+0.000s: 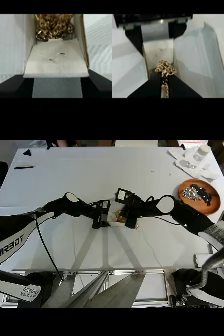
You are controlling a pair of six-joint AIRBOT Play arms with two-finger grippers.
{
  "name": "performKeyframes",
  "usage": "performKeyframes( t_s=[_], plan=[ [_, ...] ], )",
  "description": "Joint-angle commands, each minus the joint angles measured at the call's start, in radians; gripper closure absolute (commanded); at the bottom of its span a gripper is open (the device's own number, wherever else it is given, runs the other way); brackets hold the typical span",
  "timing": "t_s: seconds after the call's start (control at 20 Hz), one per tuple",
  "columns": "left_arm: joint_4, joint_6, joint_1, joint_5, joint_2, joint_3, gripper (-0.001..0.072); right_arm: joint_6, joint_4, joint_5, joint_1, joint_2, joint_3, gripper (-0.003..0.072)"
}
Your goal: Fold the box and place the chain.
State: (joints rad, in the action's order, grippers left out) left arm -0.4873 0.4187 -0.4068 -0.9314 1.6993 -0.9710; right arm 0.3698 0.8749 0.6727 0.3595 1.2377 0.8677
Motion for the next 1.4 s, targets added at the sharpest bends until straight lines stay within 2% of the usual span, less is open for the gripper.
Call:
performKeyframes(
  t_s=[0.0,0.15,0.35,0.4,0.5,0.55,0.75,0.9,1.1,1.2,1.35],
  plan=[
    [0.000,0.000,0.000,0.000,0.000,-0.001,0.0504,0.076,-0.030,-0.120,0.073,-0.001,0.012,0.0675],
    [0.000,0.000,0.000,0.000,0.000,-0.001,0.0504,0.076,-0.052,-0.182,0.119,-0.001,0.012,0.0675],
    [0.000,0.000,0.000,0.000,0.000,-0.001,0.0504,0.106,-0.052,-0.203,0.122,-0.001,0.012,0.0673],
    [0.000,0.000,0.000,0.000,0.000,-0.001,0.0504,0.106,-0.052,-0.201,0.122,-0.001,0.012,0.0618],
    [0.000,0.000,0.000,0.000,0.000,-0.001,0.0504,0.106,-0.052,-0.202,0.122,-0.002,0.012,0.0256],
    [0.000,0.000,0.000,0.000,0.000,-0.001,0.0504,0.105,-0.051,-0.201,0.122,-0.004,0.012,0.0235],
    [0.000,0.000,0.000,0.000,0.000,-0.001,0.0504,0.104,-0.032,-0.180,0.098,-0.065,0.011,0.0236],
    [0.000,0.000,0.000,0.000,0.000,-0.001,0.0504,0.097,-0.019,-0.075,-0.003,-0.153,-0.007,0.0236],
    [0.000,0.000,0.000,0.000,0.000,-0.001,0.0504,0.005,0.063,0.029,-0.180,-0.267,-0.142,0.0227],
    [0.000,0.000,0.000,0.000,0.000,-0.001,0.0504,-0.083,0.064,0.082,-0.267,-0.261,-0.188,0.0224],
    [0.000,0.000,0.000,0.000,0.000,-0.001,0.0504,-0.183,0.064,0.127,-0.333,-0.217,-0.210,0.0181]
  ],
)
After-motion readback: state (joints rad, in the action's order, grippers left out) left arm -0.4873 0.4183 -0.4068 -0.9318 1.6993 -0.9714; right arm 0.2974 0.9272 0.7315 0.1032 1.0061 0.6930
